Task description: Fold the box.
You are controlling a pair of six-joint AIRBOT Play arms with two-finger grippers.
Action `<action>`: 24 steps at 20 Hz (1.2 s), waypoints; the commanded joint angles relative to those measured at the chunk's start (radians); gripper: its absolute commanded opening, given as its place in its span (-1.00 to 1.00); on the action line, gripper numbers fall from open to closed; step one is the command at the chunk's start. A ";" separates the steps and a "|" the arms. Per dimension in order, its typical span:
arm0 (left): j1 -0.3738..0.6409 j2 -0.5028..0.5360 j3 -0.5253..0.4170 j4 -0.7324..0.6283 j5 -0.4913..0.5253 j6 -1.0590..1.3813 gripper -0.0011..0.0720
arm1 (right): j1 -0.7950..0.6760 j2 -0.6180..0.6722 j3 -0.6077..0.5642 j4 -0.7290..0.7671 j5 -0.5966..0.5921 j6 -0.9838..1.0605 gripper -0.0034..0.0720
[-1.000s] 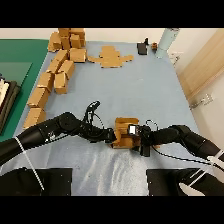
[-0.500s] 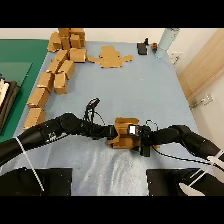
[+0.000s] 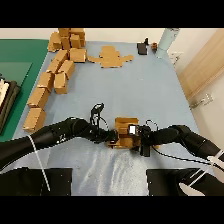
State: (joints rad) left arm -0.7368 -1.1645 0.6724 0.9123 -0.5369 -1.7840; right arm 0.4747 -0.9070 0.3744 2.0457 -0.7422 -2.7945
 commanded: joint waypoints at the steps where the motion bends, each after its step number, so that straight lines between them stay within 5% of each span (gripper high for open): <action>1: -0.022 -0.027 0.071 0.223 -0.085 -0.193 0.64 | 0.001 0.000 -0.001 0.000 0.000 0.000 0.57; 5: -0.080 -0.058 0.162 0.408 -0.185 -0.340 0.64 | 0.001 0.000 -0.001 0.000 0.000 0.000 0.57; 24: -0.090 -0.056 0.222 0.404 -0.311 -0.356 0.65 | 0.001 0.000 -0.001 0.000 0.000 0.000 0.57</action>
